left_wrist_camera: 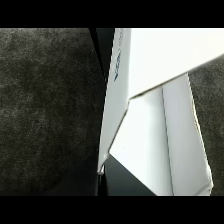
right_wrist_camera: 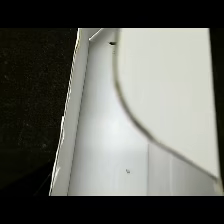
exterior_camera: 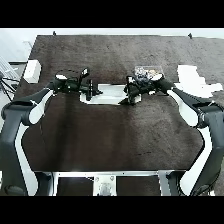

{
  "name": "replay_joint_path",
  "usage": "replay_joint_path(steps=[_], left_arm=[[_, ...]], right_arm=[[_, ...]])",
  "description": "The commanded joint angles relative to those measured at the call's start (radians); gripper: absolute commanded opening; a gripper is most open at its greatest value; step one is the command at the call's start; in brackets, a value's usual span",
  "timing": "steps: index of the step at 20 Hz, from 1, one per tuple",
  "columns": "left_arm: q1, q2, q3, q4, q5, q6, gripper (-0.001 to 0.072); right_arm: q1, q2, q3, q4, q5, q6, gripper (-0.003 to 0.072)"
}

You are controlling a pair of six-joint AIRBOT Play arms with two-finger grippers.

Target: Fold the box and place the chain.

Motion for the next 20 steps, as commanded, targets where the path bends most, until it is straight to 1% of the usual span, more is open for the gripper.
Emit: replay_joint_path(steps=[1,11,12,13,20], left_arm=[[0.000,0.000,0.000,0.000,0.000,0.000,0.0021],[0.000,0.000,0.000,0.000,0.000,0.000,0.0021],[0.000,0.000,0.000,0.000,0.000,0.000,0.0021],[0.000,0.000,0.000,0.000,0.001,0.000,0.0021],[0.000,0.000,0.000,0.000,0.001,0.000,0.0021]], right_arm=[[0.001,-0.009,0.005,-0.002,-0.005,0.001,0.0653],[0.001,-0.015,0.010,-0.002,-0.022,0.000,0.0650],[0.001,-0.015,0.010,-0.002,-0.022,0.000,0.0640],[0.001,-0.015,0.010,-0.002,-0.022,-0.002,0.0581],[0.001,-0.015,0.010,-0.002,-0.022,-0.006,0.0581]])
